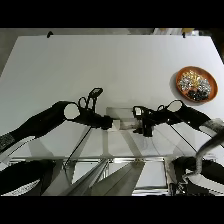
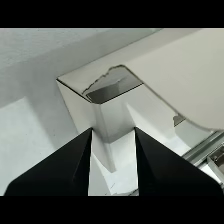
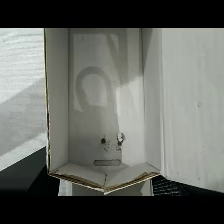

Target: Fold the box and place the chain.

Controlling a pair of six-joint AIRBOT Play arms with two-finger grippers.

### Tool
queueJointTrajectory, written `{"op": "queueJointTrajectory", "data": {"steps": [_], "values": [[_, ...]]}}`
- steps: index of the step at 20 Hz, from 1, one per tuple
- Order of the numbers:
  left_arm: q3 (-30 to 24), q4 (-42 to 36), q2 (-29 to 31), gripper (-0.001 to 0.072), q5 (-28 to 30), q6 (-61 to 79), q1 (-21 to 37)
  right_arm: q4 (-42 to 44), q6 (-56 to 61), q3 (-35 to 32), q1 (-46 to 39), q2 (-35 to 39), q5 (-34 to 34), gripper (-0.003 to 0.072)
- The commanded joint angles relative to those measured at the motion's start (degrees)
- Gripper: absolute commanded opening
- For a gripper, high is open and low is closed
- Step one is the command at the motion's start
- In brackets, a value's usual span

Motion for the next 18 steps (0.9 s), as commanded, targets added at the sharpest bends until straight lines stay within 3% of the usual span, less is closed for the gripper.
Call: {"op": "queueJointTrajectory", "data": {"steps": [1,4,11,18], "values": [[1.95,7.28,-0.46,0.0299,-1.11,-7.56,-1.38,0.02,0.07,0.07,0.0,0.04,0.02,0.0408],[2.64,11.5,-0.66,0.0298,-2.19,-12.2,-1.88,0.04,0.07,0.07,0.0,0.04,0.0,0.0408],[3.15,12.33,-1.97,0.0294,-2.69,-17.07,-2.21,0.04,0.07,0.07,0.0,0.04,0.02,0.0408],[9.68,16.37,-5.29,0.0278,-9.25,-21.31,-4.11,0.04,0.07,0.07,0.0,0.04,0.04,0.0408]]}}
